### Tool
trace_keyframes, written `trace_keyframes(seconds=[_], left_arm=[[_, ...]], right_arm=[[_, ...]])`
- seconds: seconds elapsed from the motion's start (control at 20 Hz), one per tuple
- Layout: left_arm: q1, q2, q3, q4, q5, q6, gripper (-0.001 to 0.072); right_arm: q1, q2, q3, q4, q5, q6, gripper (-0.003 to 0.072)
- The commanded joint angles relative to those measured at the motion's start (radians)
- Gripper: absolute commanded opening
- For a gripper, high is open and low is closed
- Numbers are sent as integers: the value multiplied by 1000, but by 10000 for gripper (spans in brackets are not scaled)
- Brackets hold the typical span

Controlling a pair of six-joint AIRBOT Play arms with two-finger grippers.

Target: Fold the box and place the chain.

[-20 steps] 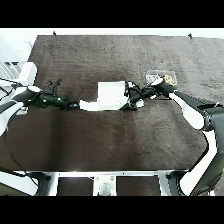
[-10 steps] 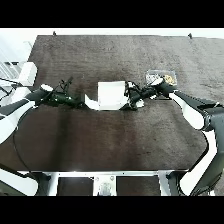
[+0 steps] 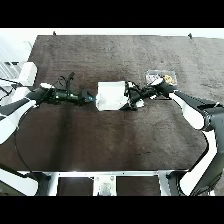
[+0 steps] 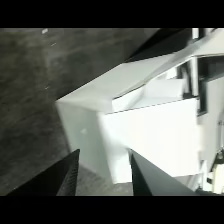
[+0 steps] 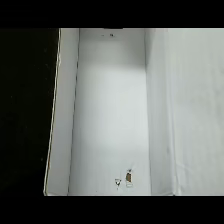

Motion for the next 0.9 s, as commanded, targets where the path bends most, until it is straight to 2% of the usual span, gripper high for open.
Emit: trace_keyframes(seconds=[0.0, 0.15, 0.4, 0.7, 0.85], left_arm=[[0, 0, 1, -32, -21, 18, 385], [-11, 0, 2, -38, -26, 7, 384], [-46, 0, 2, -16, 33, -63, 383], [-46, 1, 6, -16, 21, -99, 385], [-56, 1, 36, 52, 24, -177, 386]], right_arm=[[0, 0, 0, 0, 0, 0, 514], [0, 0, 0, 0, 0, 0, 514], [0, 0, 0, 0, 0, 0, 514], [0, 0, 0, 0, 0, 0, 514], [0, 0, 0, 0, 0, 0, 514]])
